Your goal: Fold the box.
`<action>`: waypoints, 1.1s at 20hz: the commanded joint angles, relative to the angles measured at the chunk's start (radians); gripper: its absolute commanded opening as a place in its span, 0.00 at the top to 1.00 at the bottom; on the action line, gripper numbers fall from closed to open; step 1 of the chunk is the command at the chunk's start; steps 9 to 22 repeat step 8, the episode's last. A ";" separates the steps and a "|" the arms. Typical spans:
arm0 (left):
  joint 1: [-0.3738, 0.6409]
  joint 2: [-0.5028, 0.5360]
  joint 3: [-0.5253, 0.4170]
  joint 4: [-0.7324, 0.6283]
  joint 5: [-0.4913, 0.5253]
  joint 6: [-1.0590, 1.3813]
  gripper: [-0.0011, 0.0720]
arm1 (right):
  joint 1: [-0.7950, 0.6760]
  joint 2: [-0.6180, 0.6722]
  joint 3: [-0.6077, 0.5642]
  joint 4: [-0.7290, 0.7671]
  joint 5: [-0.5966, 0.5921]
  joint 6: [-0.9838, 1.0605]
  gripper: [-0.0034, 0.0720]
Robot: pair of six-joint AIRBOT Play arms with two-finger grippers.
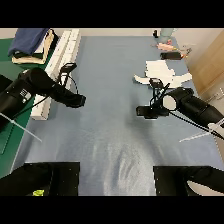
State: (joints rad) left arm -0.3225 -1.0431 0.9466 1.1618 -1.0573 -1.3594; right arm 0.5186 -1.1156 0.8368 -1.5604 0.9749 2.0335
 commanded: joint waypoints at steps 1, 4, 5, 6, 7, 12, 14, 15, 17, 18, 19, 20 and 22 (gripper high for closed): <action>-0.084 0.030 -0.044 -0.003 0.035 -0.026 0.96 | 0.000 0.000 0.001 0.005 -0.006 0.000 0.95; -0.097 0.027 -0.044 -0.018 0.034 -0.026 0.96 | 0.000 0.000 0.001 0.005 -0.006 0.000 0.95; -0.097 0.027 -0.044 -0.018 0.034 -0.025 0.96 | 0.000 0.000 0.001 0.005 -0.006 0.000 0.95; -0.097 0.027 -0.044 -0.018 0.034 -0.026 0.96 | 0.000 0.000 0.001 0.006 -0.006 0.000 0.95; -0.097 0.027 -0.044 -0.018 0.034 -0.025 0.96 | 0.000 0.000 0.001 0.006 -0.006 0.000 0.95; -0.097 0.027 -0.044 -0.018 0.034 -0.026 0.96 | 0.000 0.000 0.001 0.005 -0.006 0.000 0.95; -0.097 0.027 -0.044 -0.018 0.034 -0.026 0.96 | 0.000 0.000 0.001 0.005 -0.006 0.000 0.95; -0.097 0.027 -0.044 -0.018 0.034 -0.026 0.96 | 0.000 0.000 0.001 0.005 -0.006 0.000 0.95; -0.097 0.027 -0.044 -0.018 0.034 -0.026 0.96 | 0.000 0.000 0.001 0.005 -0.006 0.000 0.95; -0.097 0.027 -0.044 -0.018 0.034 -0.026 0.96 | 0.000 0.000 0.001 0.005 -0.006 0.000 0.95; -0.097 0.027 -0.044 -0.018 0.034 -0.026 0.96 | 0.000 0.000 0.001 0.005 -0.006 0.000 0.95; -0.097 0.027 -0.044 -0.018 0.034 -0.026 0.96 | 0.000 0.000 0.001 0.005 -0.006 0.000 0.95; -0.097 0.027 -0.044 -0.018 0.034 -0.026 0.96 | 0.000 0.000 0.001 0.005 -0.006 0.000 0.95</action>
